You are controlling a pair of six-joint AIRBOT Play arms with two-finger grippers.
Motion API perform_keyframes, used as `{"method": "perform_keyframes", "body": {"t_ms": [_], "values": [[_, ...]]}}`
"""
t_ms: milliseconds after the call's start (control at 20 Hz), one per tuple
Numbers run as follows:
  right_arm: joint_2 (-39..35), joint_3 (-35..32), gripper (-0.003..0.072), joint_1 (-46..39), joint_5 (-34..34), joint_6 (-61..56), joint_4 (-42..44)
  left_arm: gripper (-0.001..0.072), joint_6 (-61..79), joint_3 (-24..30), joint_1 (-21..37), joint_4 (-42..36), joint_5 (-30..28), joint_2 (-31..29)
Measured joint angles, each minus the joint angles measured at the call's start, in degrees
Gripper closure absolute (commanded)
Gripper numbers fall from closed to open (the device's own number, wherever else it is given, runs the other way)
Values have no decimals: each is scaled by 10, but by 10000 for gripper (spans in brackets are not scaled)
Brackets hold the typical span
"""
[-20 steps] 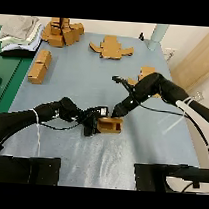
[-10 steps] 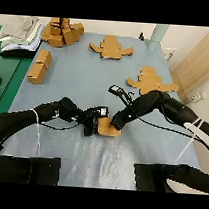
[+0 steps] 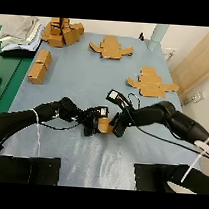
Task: Fold the box.
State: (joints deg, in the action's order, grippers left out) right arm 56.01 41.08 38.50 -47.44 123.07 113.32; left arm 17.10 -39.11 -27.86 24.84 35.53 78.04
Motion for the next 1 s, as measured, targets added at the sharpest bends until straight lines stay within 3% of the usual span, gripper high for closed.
{"method": "perform_keyframes", "body": {"t_ms": [250, 450, 500, 550, 650, 750, 850, 1000], "values": [[-69, -88, 682, 52, 108, 4, -58, 183, 0, 0, 0, 0, 0, 0], [-92, -126, 678, 82, 146, 4, -110, 183, 0, 0, 0, 0, 0, 0], [-95, -129, 641, 88, 151, 4, -122, 182, 0, 0, 0, 0, 0, 0], [-100, -129, 558, 95, 156, 4, -133, 183, 0, 0, 0, 0, 0, 0], [-108, -130, 288, 107, 164, 9, -149, 183, 0, 0, 0, 0, 0, 0], [-110, -131, 256, 115, 176, 21, -160, 183, 0, 0, 0, 0, 0, 0], [-103, -131, 128, 119, 190, 44, -166, 183, 0, 0, 0, 0, 0, 0], [-84, -131, 95, 122, 216, 82, -177, 183, 0, 0, 0, 0, 0, 0]]}}
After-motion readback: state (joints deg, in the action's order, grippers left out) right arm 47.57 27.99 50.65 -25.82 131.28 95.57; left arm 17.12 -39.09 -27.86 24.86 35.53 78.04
